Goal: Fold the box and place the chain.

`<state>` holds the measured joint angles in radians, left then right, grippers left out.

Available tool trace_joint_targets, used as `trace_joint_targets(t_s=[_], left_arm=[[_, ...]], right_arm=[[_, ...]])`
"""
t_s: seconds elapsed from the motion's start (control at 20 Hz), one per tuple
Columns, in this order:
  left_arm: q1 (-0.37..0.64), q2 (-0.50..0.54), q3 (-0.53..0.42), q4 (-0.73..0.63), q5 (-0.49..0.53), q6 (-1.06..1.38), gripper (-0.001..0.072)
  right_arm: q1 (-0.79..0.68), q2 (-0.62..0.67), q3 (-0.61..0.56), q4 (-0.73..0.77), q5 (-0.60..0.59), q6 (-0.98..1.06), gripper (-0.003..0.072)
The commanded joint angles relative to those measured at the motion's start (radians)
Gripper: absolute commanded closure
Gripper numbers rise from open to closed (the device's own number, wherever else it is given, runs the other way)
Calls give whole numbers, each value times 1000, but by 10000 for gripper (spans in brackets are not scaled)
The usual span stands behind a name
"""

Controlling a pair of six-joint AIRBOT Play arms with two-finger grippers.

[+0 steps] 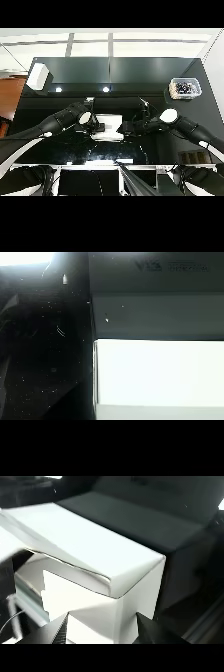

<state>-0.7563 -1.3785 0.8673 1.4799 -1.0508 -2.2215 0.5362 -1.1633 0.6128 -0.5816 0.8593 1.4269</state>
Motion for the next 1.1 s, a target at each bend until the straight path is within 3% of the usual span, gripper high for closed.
trace_joint_targets(t_s=[0.0, 0.1, 0.3, 0.4, 0.75, 1.05], left_arm=[[0, -1, 0, -1, -2, 0, 683], [0, -1, 0, 0, -6, 0, 683], [0, -1, 0, -1, -6, 0, 683], [0, -1, 0, -1, -6, 0, 683], [0, -1, 0, -1, -6, 0, 683], [0, -1, 0, -1, -8, 0, 682]], right_arm=[[84, -1, 64, -222, -67, 272, 217], [113, -1, 88, -329, -52, 378, 217], [150, -1, 113, -392, -57, 472, 219], [169, -1, 121, -426, -68, 505, 331], [177, -19, 129, -464, -51, 563, 332], [227, -37, 186, -640, -16, 684, 332]])
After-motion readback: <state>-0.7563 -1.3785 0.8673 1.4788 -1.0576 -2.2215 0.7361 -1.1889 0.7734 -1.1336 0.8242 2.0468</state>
